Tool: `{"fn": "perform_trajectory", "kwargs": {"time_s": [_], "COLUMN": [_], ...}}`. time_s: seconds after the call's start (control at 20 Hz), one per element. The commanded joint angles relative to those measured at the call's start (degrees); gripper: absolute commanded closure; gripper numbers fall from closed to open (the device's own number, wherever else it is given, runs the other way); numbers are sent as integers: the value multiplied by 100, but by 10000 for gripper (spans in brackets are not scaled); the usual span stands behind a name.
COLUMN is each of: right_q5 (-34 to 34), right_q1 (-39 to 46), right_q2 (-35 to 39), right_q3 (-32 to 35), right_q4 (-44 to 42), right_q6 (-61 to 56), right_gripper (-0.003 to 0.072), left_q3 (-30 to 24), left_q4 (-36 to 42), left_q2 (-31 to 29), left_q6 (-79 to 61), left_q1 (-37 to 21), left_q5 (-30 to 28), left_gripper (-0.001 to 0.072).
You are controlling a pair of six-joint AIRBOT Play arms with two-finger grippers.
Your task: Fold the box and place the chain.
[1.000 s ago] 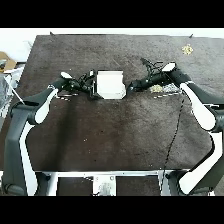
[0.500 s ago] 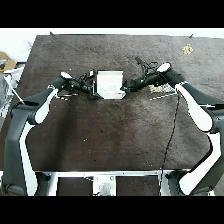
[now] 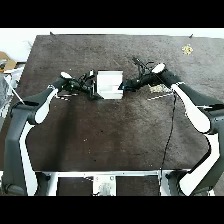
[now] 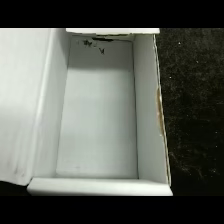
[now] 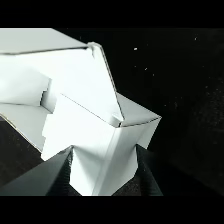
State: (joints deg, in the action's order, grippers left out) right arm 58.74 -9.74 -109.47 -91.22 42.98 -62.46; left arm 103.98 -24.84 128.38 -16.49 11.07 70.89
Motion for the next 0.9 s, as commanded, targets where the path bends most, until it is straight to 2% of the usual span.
{"fn": "perform_trajectory", "kwargs": {"time_s": [0.0,0.25,0.5,0.65,0.85], "right_q5": [-393,-260,542,846,1154], "right_q1": [-153,-439,-1012,-1296,-1462], "right_q2": [-7,-9,-249,-535,-820], "right_q3": [-13,-551,-1425,-1884,-2162], "right_q4": [562,2090,3792,4247,4701], "right_q6": [-496,-1718,-3093,-3453,-4081], "right_gripper": [248,249,249,251,253], "left_q3": [0,0,0,0,0], "left_q4": [0,0,0,0,0], "left_q2": [2,2,2,2,2], "left_q6": [-2,-2,-4,-2,-2], "left_q1": [0,0,0,0,0], "left_q5": [4,4,4,4,9], "left_gripper": [476,476,476,476,476]}}
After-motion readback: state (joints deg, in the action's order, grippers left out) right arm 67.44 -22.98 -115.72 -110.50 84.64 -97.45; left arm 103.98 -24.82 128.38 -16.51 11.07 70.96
